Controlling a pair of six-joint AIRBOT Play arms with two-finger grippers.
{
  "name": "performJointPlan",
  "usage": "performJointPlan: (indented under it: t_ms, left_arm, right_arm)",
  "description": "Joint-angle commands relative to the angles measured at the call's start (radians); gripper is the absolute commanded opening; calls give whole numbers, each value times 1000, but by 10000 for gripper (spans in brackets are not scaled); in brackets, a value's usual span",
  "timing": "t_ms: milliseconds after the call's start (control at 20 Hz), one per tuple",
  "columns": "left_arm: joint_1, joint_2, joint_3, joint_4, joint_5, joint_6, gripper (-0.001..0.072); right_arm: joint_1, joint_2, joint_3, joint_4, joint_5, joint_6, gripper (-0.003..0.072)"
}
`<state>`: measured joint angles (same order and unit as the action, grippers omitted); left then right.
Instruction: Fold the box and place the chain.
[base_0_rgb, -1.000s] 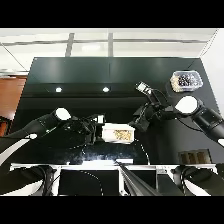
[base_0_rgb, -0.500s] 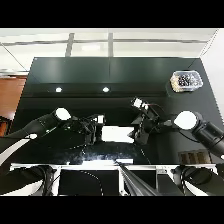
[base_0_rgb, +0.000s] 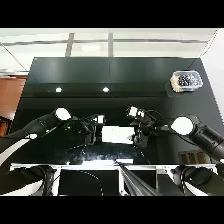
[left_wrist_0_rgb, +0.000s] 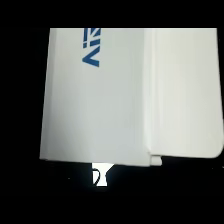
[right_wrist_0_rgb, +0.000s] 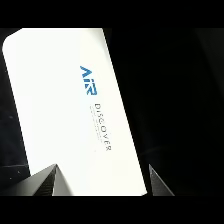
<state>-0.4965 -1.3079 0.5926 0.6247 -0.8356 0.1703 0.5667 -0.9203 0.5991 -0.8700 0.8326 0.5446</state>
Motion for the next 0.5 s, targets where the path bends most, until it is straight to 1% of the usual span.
performJointPlan:
  t_ms: [0, 100, 150, 200, 350, 400, 450]
  left_arm:
    - [0, -1, -1, 0, 0, 0, 351]
    - [0, -1, -1, 0, 0, 0, 351]
    - [0, -1, -1, 0, 0, 0, 351]
    - [0, -1, -1, 0, 0, 1, 351]
    - [0, -1, -1, 0, 0, 0, 351]
    - [0, -1, -1, 0, 0, 0, 351]
    - [0, -1, -1, 0, 0, 0, 351]
  right_arm:
    - [3, 1, 0, -3, -14, -30, 671]
    - [3, 1, 0, -2, -27, -30, 670]
    - [3, 1, 0, -2, -27, -29, 506]
    - [3, 1, 0, -2, -25, -29, 414]
    - [3, 1, 0, 2, -24, -29, 414]
    - [3, 1, 0, 2, -24, -29, 336]
    - [3, 1, 0, 2, -21, -29, 188]
